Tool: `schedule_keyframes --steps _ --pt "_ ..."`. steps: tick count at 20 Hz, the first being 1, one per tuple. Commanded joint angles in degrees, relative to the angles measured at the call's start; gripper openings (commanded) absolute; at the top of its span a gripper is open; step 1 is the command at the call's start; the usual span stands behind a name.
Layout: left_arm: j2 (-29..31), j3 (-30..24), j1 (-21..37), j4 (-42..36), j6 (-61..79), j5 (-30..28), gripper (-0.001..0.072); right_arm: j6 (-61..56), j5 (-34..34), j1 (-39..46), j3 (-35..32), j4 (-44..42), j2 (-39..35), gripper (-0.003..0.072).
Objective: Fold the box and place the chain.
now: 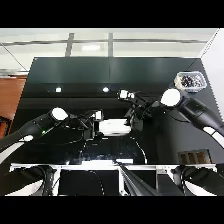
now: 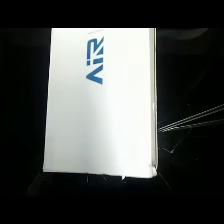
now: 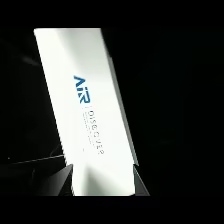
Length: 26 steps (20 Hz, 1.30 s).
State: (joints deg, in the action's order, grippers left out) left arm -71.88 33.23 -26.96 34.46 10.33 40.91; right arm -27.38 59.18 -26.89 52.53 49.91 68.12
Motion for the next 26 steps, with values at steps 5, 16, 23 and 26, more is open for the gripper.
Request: schedule_keyframes --steps 5,16,23,26 --pt "0.02 0.02 -0.02 0.00 -0.04 0.02 0.0483 -20.94 12.22 5.70 -2.58 -2.97 -3.17 0.0019" --pt "0.02 0.02 -0.02 0.00 -0.07 0.04 0.0484 -29.64 -10.56 4.61 -18.38 -36.68 0.46 0.0019" --pt "0.02 0.02 -0.02 0.00 -0.07 0.04 0.0485 -36.04 -10.71 3.02 -18.38 -26.88 2.19 0.0019" --pt "0.02 0.02 -0.02 -0.02 -0.07 0.04 0.0485 -36.06 -10.78 2.80 -18.38 -26.93 2.19 0.0019"
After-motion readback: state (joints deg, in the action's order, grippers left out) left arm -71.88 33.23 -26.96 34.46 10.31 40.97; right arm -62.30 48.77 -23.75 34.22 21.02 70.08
